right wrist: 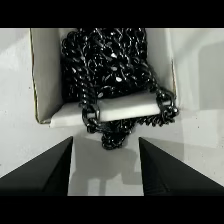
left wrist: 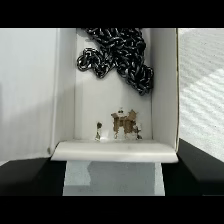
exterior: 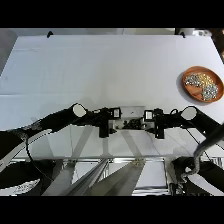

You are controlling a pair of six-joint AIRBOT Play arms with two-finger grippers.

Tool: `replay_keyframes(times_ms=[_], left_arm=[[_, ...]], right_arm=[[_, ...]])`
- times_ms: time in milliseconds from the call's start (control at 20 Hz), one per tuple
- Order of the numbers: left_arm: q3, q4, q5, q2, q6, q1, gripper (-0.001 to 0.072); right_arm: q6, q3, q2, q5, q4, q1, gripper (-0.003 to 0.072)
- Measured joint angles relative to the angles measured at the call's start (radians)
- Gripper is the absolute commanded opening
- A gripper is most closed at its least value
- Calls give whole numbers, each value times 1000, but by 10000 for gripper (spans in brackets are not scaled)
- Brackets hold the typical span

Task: Fold the box and place the chain.

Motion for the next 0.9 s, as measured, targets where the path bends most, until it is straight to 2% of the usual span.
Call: replay_keyframes(times_ms=[100,250,350,400,450,650,900], left_arm=[[0,0,0,0,0,0,133],[0,0,0,0,0,0,134],[0,0,0,0,0,0,133],[0,0,0,0,0,0,133],[0,0,0,0,0,0,133],[0,0,0,0,0,0,133],[0,0,0,0,0,0,133]], right_arm=[[-12,0,-5,-9,29,1,361],[-19,0,-8,-12,53,1,185],[-22,0,-11,-11,61,1,141],[-23,0,-13,-10,64,1,33],[-24,0,-16,-8,66,1,11],[-24,0,-16,-9,51,2,10],[47,-1,56,-34,-80,2,10]])
